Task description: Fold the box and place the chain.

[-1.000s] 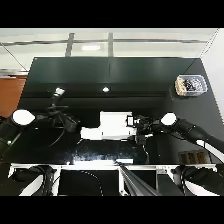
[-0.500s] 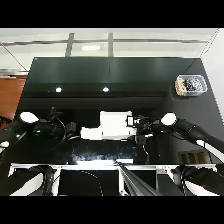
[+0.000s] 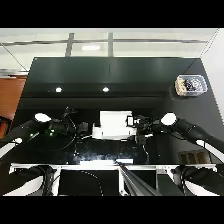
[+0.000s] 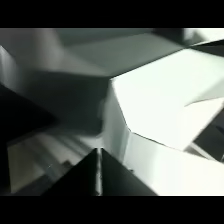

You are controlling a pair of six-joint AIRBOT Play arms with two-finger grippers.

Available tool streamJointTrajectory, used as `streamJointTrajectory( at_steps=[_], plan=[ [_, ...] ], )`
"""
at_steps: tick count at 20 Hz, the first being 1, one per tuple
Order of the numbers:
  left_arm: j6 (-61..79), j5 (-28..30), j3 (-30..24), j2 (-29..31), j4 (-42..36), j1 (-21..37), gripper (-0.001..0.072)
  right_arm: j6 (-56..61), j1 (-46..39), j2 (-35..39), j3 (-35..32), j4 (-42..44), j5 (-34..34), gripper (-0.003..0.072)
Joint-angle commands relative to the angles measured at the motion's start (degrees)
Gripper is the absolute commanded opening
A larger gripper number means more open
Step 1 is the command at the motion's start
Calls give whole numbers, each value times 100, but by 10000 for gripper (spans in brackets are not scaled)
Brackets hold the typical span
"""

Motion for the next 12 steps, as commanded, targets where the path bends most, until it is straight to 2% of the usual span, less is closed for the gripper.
streamJointTrajectory(
  at_steps=[1, 2, 3, 8, 12],
  plan=[
    [616, 15, 9, 114, -549, -57, 357, 2, 4, -4, 0, 2, 2, 433],
    [616, 0, 42, 155, -507, -57, 572, 2, 2, -4, 0, 2, 2, 433],
    [616, -46, 87, 184, -463, -57, 642, 2, 2, -4, 0, 2, 2, 433],
    [575, -151, 420, 188, -264, -262, 638, 2, 2, -4, 0, 2, 2, 433],
    [-813, 157, 931, 188, 833, -994, 635, 2, 2, -4, 0, 2, 0, 433]
  ],
)
